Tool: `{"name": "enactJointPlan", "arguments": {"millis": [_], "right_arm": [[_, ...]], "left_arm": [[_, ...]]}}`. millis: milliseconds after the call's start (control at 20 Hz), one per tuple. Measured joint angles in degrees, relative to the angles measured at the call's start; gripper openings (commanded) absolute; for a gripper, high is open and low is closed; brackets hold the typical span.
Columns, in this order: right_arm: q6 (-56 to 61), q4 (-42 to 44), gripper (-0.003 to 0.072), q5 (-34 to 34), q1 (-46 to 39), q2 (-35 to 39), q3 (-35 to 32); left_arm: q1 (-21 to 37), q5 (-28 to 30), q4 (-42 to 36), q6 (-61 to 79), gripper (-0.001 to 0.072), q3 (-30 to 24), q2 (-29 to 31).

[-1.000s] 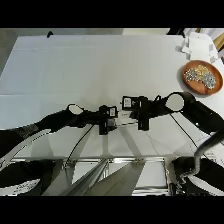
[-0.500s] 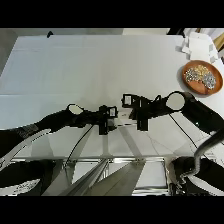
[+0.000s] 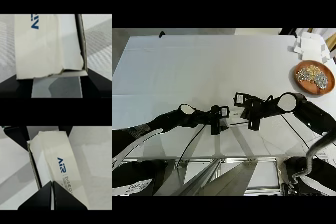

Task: Fold the box and place the chain.

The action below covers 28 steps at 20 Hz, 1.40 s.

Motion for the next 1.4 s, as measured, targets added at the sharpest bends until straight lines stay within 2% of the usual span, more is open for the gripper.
{"name": "enactJointPlan", "arguments": {"millis": [650,700,750,1050,1150,1400], "right_arm": [[0.76,-1.29,0.0017,-0.09,0.02,0.0,-1.29],[0.76,-1.18,0.0066,0.22,0.02,-0.02,-1.44],[0.79,-0.98,0.0084,0.55,0.02,-0.02,-1.62],[0.76,0.46,0.0129,1.14,0.0,-0.02,-2.36],[0.79,0.79,0.0199,1.16,0.0,-0.02,-2.43],[0.57,0.85,0.02,1.18,0.0,0.42,-2.49]], "left_arm": [[-0.02,0.04,0.24,0.39,0.025,0.04,0.0],[-0.04,-0.04,0.28,0.39,0.025,0.04,0.0],[-0.04,-0.17,0.39,0.44,0.025,0.04,0.0],[-0.07,-0.35,0.46,0.46,0.025,0.02,0.0],[-0.09,-0.55,0.33,0.24,0.025,0.02,-0.02],[-0.11,-0.44,0.17,0.2,0.025,0.0,-0.02]]}}
